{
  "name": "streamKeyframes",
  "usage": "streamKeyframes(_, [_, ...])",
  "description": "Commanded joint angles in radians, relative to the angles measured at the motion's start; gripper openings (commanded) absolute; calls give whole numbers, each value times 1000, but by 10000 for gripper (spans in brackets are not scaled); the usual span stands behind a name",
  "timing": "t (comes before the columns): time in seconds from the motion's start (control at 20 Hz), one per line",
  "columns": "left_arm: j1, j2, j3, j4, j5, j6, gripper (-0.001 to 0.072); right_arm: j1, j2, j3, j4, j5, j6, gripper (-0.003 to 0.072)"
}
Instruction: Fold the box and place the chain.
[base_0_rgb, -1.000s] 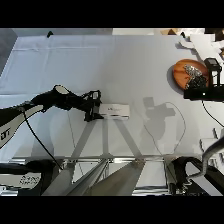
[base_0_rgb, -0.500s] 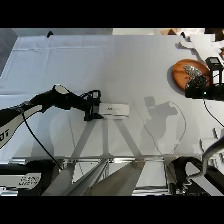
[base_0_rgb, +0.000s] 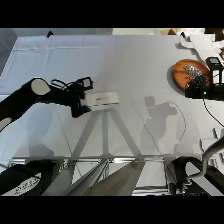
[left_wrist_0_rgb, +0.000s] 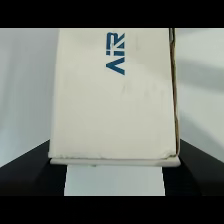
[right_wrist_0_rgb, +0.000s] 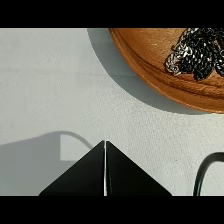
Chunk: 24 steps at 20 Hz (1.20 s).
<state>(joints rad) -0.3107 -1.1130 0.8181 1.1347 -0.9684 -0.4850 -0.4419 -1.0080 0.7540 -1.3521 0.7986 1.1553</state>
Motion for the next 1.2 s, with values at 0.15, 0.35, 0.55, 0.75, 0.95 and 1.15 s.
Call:
streamKeyframes(0.15, [27,311,1,758,-36,-860,11,-1,0,1,1,0,0,11])
streamKeyframes(0.35, [142,409,1,737,33,-1112,10,-1,0,1,1,0,0,11])
streamKeyframes(0.55, [238,449,-21,737,237,-1379,5,-1,0,1,1,0,0,11])
streamKeyframes(0.75, [250,427,-206,768,464,-1476,5,-1,0,1,1,-5,0,11])
streamKeyframes(0.95, [250,301,-311,771,494,-1467,7,-1,0,1,0,-6,0,11])
streamKeyframes(1.15, [250,116,-328,769,641,-1474,6,-1,0,1,1,-6,0,11])
